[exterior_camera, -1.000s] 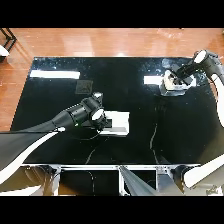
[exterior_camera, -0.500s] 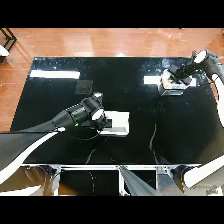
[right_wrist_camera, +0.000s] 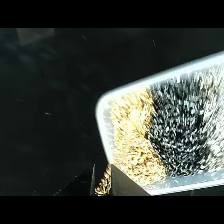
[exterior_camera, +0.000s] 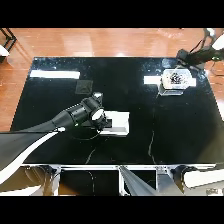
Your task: Fold the box and place the chain.
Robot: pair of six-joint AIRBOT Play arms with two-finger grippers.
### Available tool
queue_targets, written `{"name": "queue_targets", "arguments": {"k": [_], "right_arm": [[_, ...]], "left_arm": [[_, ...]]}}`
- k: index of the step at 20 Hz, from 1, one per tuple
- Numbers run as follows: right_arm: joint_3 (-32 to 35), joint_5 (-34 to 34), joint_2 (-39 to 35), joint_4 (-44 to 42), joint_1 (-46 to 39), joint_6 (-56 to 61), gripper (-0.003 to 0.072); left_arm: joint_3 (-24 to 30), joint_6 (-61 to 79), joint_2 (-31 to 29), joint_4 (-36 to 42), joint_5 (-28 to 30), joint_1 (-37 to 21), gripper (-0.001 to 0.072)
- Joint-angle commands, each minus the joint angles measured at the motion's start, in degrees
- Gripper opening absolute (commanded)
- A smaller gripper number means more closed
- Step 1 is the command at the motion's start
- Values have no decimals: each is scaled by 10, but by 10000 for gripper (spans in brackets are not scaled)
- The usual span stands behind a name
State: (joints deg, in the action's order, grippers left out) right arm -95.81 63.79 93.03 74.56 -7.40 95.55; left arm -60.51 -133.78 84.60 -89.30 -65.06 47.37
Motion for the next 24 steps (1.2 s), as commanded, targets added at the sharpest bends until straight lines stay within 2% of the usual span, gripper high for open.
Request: {"name": "queue_targets", "arguments": {"k": [1, 6, 11, 16, 20, 24], "right_arm": [[-1, 0, -71, -20, -7, -53, 21], [-1, 28, -213, -29, -13, -113, 20], [-1, 96, -340, -84, -13, -151, 20], [12, 183, -424, -129, -2, -156, 20], [88, 192, -489, -201, 30, -159, 20], [188, 185, -506, -256, 112, -159, 20]], "left_arm": [[0, 0, 0, 0, 0, 0, 24], [0, 0, 0, 0, 0, 0, 24], [0, 0, 0, 0, 0, 0, 24], [0, 0, 0, 0, 0, 0, 24], [0, 0, 0, 0, 0, 0, 24], [0, 0, 0, 0, 0, 0, 24]]}}
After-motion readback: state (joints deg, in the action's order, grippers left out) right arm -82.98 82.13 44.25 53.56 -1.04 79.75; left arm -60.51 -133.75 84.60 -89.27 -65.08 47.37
